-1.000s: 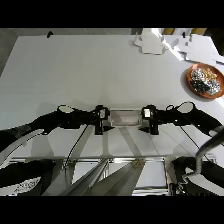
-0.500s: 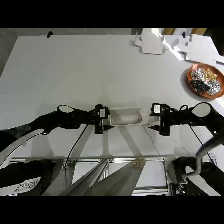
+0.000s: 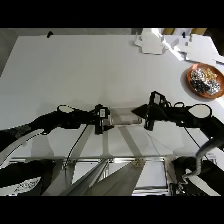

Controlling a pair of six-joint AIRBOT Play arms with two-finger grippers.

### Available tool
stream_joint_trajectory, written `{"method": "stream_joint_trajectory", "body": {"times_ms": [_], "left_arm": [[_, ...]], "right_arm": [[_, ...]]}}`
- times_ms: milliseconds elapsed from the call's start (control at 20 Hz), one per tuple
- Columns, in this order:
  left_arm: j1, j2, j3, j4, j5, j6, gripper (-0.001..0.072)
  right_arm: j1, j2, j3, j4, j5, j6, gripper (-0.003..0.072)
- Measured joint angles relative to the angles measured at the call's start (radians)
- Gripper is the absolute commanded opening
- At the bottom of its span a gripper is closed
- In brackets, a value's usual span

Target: Fold the box and place the chain.

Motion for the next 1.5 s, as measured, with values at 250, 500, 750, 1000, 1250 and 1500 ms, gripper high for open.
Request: {"method": "stream_joint_trajectory", "body": {"times_ms": [250, 500, 750, 1000, 1250, 1500], "left_arm": [[0.000, 0.000, 0.000, 0.000, -0.002, 0.000, 0.0029], [0.000, 0.000, 0.000, 0.004, -0.003, -0.001, 0.0029], [-0.001, 0.000, 0.000, 0.001, -0.003, 0.001, 0.0029], [0.000, 0.000, 0.000, -0.002, 0.000, 0.000, 0.0029], [0.000, 0.000, 0.000, 0.000, -0.002, 0.000, 0.0029], [0.000, 0.000, 0.000, 0.000, -0.002, 0.000, 0.0029]], "right_arm": [[0.031, -0.216, 0.116, 0.108, -0.123, 0.059, 0.0019], [0.037, -0.335, 0.169, -0.136, -0.143, 0.309, 0.0019], [0.021, -0.293, 0.179, -0.309, -0.085, 0.439, 0.0019], [-0.092, -0.178, 0.181, -0.407, 0.072, 0.390, 0.0023], [-0.139, -0.164, 0.170, -0.566, 0.226, 0.095, 0.0179], [-0.141, -0.171, 0.112, -0.564, 0.229, -0.088, 0.0176]]}}
